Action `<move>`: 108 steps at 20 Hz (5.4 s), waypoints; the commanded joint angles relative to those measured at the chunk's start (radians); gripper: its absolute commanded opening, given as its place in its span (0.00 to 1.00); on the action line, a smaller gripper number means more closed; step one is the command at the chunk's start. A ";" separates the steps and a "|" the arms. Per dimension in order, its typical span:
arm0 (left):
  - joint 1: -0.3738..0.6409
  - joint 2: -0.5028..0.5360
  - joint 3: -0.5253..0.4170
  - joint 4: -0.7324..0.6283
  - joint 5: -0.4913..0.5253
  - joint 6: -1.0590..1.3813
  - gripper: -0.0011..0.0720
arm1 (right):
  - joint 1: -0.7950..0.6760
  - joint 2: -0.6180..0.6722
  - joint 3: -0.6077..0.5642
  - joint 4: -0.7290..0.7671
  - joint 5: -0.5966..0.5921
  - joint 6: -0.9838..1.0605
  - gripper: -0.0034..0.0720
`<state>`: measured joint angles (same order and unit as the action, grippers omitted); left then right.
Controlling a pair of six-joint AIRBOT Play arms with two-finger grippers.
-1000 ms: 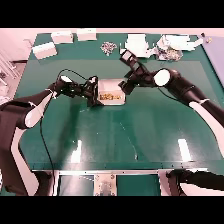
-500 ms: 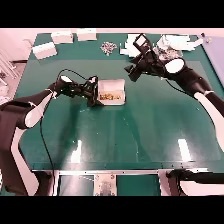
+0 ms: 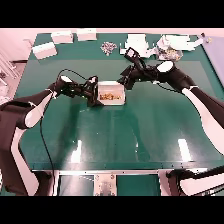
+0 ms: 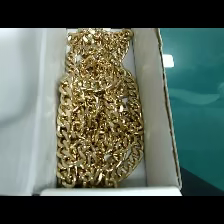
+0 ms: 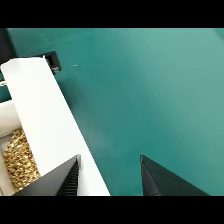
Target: Fold the box and place the chain.
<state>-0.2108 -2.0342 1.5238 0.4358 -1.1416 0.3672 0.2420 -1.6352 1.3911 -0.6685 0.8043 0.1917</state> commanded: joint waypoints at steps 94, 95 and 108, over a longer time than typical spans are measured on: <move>0.001 0.000 0.000 0.000 0.000 0.000 0.88 | 0.037 -0.102 0.100 -0.046 0.278 -0.121 0.44; 0.001 0.000 0.000 0.000 0.000 0.000 0.88 | 0.037 -0.103 0.100 -0.046 0.278 -0.122 0.44; 0.001 0.000 0.000 0.000 0.000 0.000 0.88 | 0.037 -0.116 0.082 -0.048 0.227 -0.120 0.43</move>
<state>-0.2104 -2.0342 1.5238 0.4351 -1.1378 0.3664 0.2794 -1.7504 1.4757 -0.7162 1.0428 0.0704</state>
